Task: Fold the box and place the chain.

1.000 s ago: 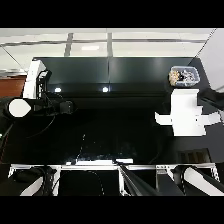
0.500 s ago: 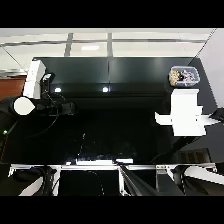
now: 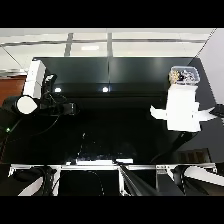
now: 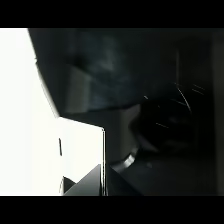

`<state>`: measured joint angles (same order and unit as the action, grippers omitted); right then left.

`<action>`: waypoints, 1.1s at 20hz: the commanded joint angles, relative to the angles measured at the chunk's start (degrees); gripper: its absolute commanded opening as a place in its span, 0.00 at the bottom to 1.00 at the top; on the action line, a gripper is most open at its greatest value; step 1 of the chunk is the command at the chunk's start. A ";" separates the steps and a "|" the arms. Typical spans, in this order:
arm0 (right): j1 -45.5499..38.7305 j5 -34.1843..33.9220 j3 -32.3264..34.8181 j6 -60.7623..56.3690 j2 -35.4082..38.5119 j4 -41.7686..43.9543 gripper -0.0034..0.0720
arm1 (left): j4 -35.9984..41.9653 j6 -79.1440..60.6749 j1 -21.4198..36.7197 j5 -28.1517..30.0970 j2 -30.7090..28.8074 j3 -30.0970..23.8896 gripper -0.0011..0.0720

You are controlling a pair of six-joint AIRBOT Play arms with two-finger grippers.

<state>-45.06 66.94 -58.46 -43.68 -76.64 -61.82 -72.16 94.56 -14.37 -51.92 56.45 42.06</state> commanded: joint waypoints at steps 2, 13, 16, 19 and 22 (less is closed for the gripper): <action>7.06 -0.20 6.62 1.11 8.59 17.20 0.06 | 1.14 -0.07 -0.04 1.64 0.07 0.00 0.98; 32.83 -10.86 34.95 12.33 17.88 40.59 0.06 | 20.59 -13.70 -3.82 6.54 8.02 1.77 0.97; 34.47 -12.17 34.95 12.26 17.88 40.81 0.06 | 29.73 -22.51 -3.48 3.96 16.24 5.73 0.97; 34.47 -11.54 34.95 12.28 17.90 40.81 0.06 | 44.57 -35.82 -2.10 -3.65 26.27 10.32 0.96; 34.47 -11.26 34.95 12.31 17.88 40.83 0.06 | 50.64 -43.69 -1.97 -7.08 33.55 14.36 0.95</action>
